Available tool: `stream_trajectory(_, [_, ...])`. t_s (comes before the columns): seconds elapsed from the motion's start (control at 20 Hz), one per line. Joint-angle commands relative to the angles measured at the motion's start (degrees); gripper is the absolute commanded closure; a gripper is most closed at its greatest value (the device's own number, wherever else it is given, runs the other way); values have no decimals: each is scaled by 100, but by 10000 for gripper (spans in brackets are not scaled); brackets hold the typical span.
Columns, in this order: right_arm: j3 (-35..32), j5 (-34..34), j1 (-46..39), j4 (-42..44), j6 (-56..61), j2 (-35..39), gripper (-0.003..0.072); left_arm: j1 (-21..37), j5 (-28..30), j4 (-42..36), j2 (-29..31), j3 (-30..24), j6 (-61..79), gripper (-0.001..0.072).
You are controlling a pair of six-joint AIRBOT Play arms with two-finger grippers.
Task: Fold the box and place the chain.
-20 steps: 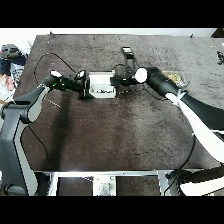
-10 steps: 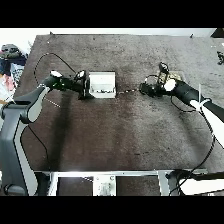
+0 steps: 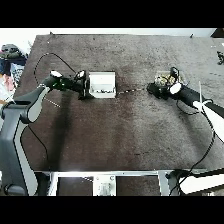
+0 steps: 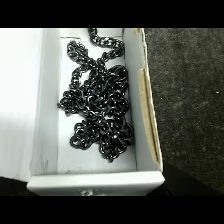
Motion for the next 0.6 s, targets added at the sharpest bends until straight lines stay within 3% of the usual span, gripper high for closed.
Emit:
stream_trajectory(0.0, [-11,-146,-181,42,39,4,350,-2,0,2,2,2,0,342])
stream_trajectory(0.2, [-2,-938,-201,393,136,-136,350,-2,0,2,2,2,0,342])
stream_trajectory(0.25, [48,-968,-195,463,136,-195,352,-2,0,2,2,2,0,342])
stream_trajectory(0.35, [225,-1010,-144,496,118,-358,464,-2,0,2,2,2,0,342])
stream_trajectory(0.55, [527,-970,-13,542,184,-715,465,-2,0,2,2,2,0,342])
